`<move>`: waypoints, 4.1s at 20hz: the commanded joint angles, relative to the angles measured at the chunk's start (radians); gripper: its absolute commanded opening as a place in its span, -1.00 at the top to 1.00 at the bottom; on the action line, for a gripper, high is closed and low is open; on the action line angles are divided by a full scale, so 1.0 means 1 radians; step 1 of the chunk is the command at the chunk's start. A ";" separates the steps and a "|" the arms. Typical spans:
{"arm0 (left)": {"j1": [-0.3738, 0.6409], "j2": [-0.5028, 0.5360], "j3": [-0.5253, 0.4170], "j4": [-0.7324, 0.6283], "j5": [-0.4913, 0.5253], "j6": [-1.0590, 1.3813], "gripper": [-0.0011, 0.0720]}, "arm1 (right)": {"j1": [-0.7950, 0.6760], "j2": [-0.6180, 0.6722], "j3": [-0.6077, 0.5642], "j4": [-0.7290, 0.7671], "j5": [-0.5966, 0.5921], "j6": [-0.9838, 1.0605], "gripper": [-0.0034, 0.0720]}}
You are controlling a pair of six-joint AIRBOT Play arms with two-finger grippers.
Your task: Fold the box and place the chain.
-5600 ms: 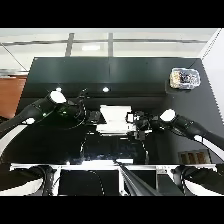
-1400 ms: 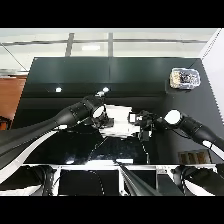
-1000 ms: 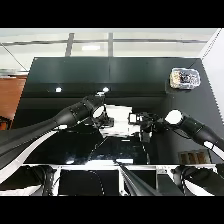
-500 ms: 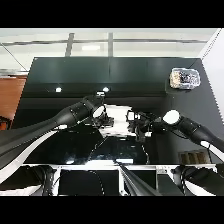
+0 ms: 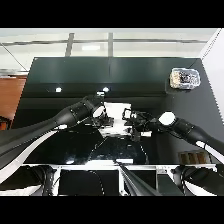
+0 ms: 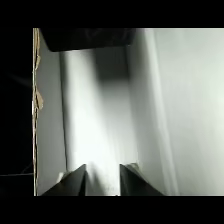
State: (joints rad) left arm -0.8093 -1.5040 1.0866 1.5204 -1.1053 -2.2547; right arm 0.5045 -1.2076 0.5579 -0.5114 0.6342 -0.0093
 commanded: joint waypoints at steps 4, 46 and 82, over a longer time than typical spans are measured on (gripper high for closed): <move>0.001 -0.001 0.000 -0.014 0.001 0.003 0.90 | -0.014 0.011 0.001 -0.043 0.046 0.240 0.87; 0.001 -0.001 0.000 -0.011 0.025 0.003 0.90 | -0.916 0.011 -0.066 -0.285 0.462 0.995 0.87; 0.001 -0.001 0.000 -0.013 0.027 0.003 0.90 | -0.423 -0.171 0.050 0.147 0.567 0.772 -0.68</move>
State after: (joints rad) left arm -0.8089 -1.5040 1.0866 1.5066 -1.0786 -2.2520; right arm 0.0246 -1.3788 0.5743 -0.3695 1.2598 0.7502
